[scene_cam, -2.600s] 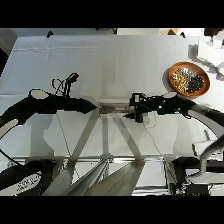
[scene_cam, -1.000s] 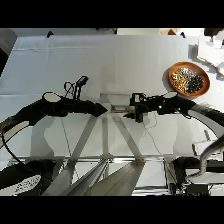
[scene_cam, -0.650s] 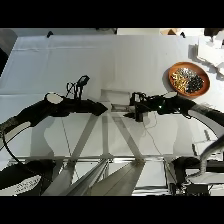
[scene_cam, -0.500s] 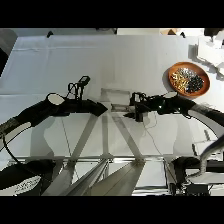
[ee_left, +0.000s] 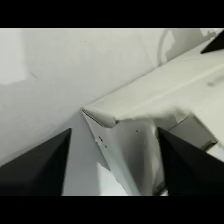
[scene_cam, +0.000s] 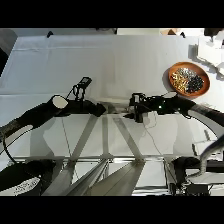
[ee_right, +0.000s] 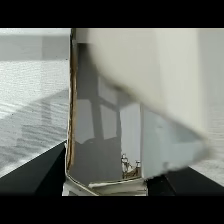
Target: Fold the box and place the chain.
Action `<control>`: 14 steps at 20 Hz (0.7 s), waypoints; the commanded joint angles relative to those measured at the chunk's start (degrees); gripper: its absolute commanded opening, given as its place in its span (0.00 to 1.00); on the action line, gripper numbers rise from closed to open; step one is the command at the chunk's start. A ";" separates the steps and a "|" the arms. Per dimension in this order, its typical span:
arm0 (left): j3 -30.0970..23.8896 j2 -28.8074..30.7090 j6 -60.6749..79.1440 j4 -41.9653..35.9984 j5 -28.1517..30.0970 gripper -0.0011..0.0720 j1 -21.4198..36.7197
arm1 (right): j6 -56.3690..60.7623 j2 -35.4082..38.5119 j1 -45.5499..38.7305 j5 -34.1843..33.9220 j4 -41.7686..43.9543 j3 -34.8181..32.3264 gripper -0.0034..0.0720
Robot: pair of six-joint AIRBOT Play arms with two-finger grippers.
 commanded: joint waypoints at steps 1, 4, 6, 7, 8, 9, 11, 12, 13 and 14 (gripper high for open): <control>0.11 1.66 -1.31 0.31 1.03 0.90 -0.20 | 0.09 0.02 -0.02 -0.09 0.07 0.02 0.58; 0.81 1.97 -2.36 0.61 -0.22 0.90 -0.20 | 0.11 0.02 -0.02 -0.09 0.07 0.02 0.58; 1.90 1.92 -9.16 4.22 -0.96 0.88 -0.20 | 0.11 0.02 -0.02 -0.09 0.07 0.02 0.58; 2.99 1.90 -13.27 7.39 -2.08 0.88 -0.20 | 0.09 0.02 -0.02 -0.09 0.07 0.02 0.58; 4.37 1.90 -17.33 11.47 -3.78 0.88 -0.20 | 0.09 0.02 -0.02 -0.09 0.07 0.02 0.58; 6.08 1.88 -21.73 16.57 -5.95 0.88 -0.31 | 0.09 0.02 -0.02 -0.09 0.07 0.02 0.58; 9.57 1.29 -31.04 27.85 -10.80 0.88 -1.38 | 0.09 0.02 -0.02 -0.09 0.07 0.02 0.58; 11.30 0.52 -35.15 31.91 -13.35 0.88 -2.23 | 0.11 0.02 -0.02 -0.07 0.07 0.02 0.58; 12.68 -0.33 -37.38 33.79 -15.10 0.88 -3.21 | 0.09 0.02 -0.02 -0.09 0.07 0.02 0.58; 13.79 -1.36 -38.12 33.79 -16.02 0.88 -4.33 | 0.11 0.02 -0.02 -0.09 0.07 0.02 0.58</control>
